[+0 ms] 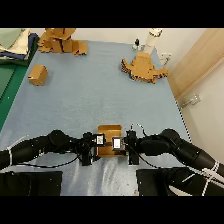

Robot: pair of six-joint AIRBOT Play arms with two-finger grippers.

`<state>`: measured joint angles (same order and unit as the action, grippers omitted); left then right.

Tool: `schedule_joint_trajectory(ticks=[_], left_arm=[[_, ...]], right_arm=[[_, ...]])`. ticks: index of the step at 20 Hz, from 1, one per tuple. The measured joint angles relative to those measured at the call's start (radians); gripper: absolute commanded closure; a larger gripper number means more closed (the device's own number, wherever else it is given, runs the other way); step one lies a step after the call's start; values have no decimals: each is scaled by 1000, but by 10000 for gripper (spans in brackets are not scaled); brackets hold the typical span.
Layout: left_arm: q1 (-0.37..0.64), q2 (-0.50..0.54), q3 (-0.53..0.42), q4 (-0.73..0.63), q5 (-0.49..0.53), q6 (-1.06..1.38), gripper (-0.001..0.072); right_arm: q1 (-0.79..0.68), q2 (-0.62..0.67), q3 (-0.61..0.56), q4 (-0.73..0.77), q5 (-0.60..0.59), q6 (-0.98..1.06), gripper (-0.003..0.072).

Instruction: Fold the box.

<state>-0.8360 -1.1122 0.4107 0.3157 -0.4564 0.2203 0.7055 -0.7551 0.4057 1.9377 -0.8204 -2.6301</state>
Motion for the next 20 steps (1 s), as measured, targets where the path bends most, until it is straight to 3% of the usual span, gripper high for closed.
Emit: schedule_joint_trajectory(ticks=[1,2,3,4,11,12,13,14,20], left_arm=[[0,0,0,0,0,0,346],[0,0,0,0,0,0,346],[0,0,0,0,0,0,346],[0,0,0,0,0,0,346],[0,0,0,0,0,0,346],[0,0,0,0,0,0,346],[0,0,0,-1,0,0,346],[0,0,0,-2,0,0,346],[0,0,0,-2,1,-2,346]], right_arm=[[3,0,0,1,7,0,517],[6,0,0,3,16,0,393],[8,0,-1,5,25,0,209],[10,0,-3,7,35,0,128],[12,1,-20,8,55,40,120],[12,3,-21,5,55,63,242],[12,6,-19,-6,50,100,489],[12,14,-11,-29,26,166,679],[-4,114,118,-385,-348,866,679]])
